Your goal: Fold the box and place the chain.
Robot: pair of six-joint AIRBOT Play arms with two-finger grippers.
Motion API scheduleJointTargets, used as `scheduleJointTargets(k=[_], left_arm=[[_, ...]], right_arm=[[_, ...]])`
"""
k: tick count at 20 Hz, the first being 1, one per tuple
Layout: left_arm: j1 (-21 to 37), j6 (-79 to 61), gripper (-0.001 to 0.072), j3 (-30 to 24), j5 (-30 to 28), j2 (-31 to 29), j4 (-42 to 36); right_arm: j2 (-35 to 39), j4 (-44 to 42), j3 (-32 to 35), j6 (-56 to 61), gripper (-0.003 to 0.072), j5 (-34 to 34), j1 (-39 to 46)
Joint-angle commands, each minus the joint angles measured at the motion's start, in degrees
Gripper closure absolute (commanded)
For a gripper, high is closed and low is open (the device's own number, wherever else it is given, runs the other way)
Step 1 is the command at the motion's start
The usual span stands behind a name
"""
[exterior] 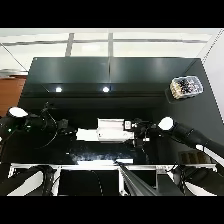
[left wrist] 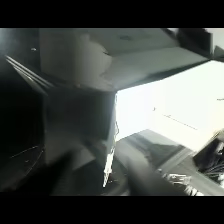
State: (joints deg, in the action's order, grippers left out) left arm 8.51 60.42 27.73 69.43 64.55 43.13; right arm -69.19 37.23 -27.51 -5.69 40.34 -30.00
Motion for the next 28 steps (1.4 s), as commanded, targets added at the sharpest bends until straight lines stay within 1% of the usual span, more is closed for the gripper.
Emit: scheduleJointTargets(k=[1,5,9,10,11,12,13,15,17,21,24,26,28], left_arm=[[0.2,-1.1,0.028,-0.2,1.7,0.0,-0.9],[0.5,-1.1,0.028,-0.2,1.1,0.0,1.8],[3.9,-1.1,0.0286,-0.2,1.1,0.0,2.8],[4.7,-1.1,0.0321,-0.2,1.0,0.0,2.9],[5.3,-1.1,0.038,-0.2,0.2,0.0,2.9],[5.4,-1.1,0.0518,-0.4,-1.2,0.0,2.8],[5.0,-1.4,0.0675,-0.8,-2.4,0.1,2.6],[2.9,-3.3,0.0677,-2.0,-3.7,0.2,2.2],[-0.2,-3.3,0.0677,-3.8,-6.4,0.5,1.4],[-6.1,-4.3,0.0677,-5.8,-12.2,2.6,-6.6],[-11.3,-5.0,0.0678,-5.8,-15.1,4.4,-9.2],[-13.9,-5.0,0.0678,-5.8,-15.8,5.5,-9.9],[-14.8,-5.0,0.0675,-5.8,-15.3,5.5,-10.5]], right_arm=[[0.0,-0.1,0.0,0.2,0.0217,-0.3,0.0],[0.0,-0.1,0.0,0.2,0.0216,-0.3,0.0],[0.0,-0.1,0.0,0.2,0.0217,-0.3,0.0],[0.0,-0.1,0.0,0.2,0.0216,-0.3,0.0],[0.0,-0.1,0.0,0.2,0.0217,-0.3,0.0],[0.0,-0.1,0.0,0.2,0.0216,-0.3,0.0],[0.0,-0.1,0.0,0.2,0.0216,-0.3,0.0],[0.0,-0.1,0.0,0.2,0.0217,-0.3,0.0],[0.0,-0.1,0.0,0.2,0.0216,-0.3,0.0],[0.0,-0.1,0.0,0.2,0.0216,-0.3,0.0],[0.0,-0.1,0.0,0.2,0.0216,-0.3,0.0],[0.0,-0.1,0.0,0.2,0.0216,-0.3,0.0],[0.0,-0.1,0.0,0.2,0.0216,-0.3,0.0]])
